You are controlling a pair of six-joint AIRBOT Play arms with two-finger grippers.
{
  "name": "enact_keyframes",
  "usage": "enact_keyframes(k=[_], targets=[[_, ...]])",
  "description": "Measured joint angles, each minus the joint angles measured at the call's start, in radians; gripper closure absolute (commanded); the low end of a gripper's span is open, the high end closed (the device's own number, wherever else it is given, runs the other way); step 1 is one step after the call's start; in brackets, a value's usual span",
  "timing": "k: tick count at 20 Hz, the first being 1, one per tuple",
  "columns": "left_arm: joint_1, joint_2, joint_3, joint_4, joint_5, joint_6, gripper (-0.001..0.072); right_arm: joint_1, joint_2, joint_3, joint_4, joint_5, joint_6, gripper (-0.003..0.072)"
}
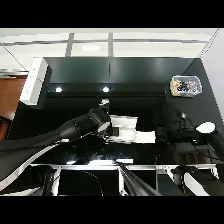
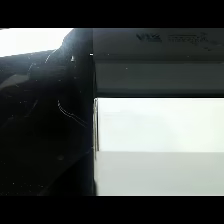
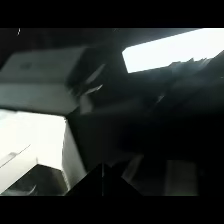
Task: Fold the box and place the chain.
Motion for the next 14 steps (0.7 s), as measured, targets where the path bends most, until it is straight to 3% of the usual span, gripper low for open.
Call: enact_keyframes(k=[5,7,8,14], targets=[[0.0,0.0,0.0,0.0,0.0,0.0,0.0679,0.099,-0.096,0.018,0.193,-0.005,-0.153,0.0658],[0.0,0.0,0.0,0.0,0.0,0.0,0.0679,0.113,-0.111,0.051,0.236,0.026,-0.195,0.0254],[0.0,0.0,0.0,0.0,0.0,0.0,0.0679,0.117,-0.116,0.067,0.246,0.045,-0.212,0.0137],[0.0,0.0,0.0,0.0,0.0,0.0,0.0679,0.138,-0.127,0.129,0.283,0.126,-0.244,0.014]])
